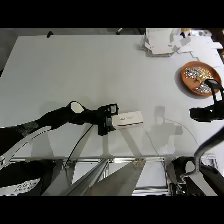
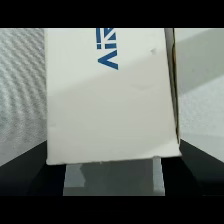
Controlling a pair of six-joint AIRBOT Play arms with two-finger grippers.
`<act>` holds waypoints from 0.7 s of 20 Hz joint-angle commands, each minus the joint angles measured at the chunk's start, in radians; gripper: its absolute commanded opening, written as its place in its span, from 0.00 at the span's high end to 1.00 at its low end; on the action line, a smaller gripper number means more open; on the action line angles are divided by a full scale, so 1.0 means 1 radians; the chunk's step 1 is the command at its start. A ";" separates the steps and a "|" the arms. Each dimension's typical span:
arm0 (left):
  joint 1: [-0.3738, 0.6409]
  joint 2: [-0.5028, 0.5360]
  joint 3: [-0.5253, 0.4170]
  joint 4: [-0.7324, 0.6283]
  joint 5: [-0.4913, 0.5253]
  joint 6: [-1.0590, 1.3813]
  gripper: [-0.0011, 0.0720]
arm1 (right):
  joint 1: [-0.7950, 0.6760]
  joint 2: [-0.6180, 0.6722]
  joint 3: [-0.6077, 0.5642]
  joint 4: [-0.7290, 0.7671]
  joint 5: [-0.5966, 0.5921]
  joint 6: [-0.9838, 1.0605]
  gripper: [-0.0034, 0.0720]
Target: Fold the box and place the chain.
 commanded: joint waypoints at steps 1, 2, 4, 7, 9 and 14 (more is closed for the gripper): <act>0.001 0.000 0.001 -0.048 -0.003 0.000 0.74 | -0.006 0.001 0.000 -0.001 0.002 0.003 0.90; 0.001 0.003 0.002 -0.048 -0.006 -0.013 0.98 | -0.006 0.001 0.000 -0.001 0.002 0.003 0.90; 0.003 0.034 0.002 -0.037 0.010 -0.125 0.98 | -0.006 0.001 0.000 -0.001 0.002 0.003 0.90; 0.025 0.140 0.001 0.080 0.106 -0.315 0.99 | -0.006 0.001 0.000 -0.001 0.002 0.003 0.90; 0.079 0.254 0.001 0.240 0.157 -0.520 0.99 | -0.006 0.001 0.000 -0.001 0.002 0.003 0.90; 0.351 0.583 0.001 0.876 -0.018 -1.209 0.99 | -0.006 0.001 0.000 0.000 0.002 0.003 0.90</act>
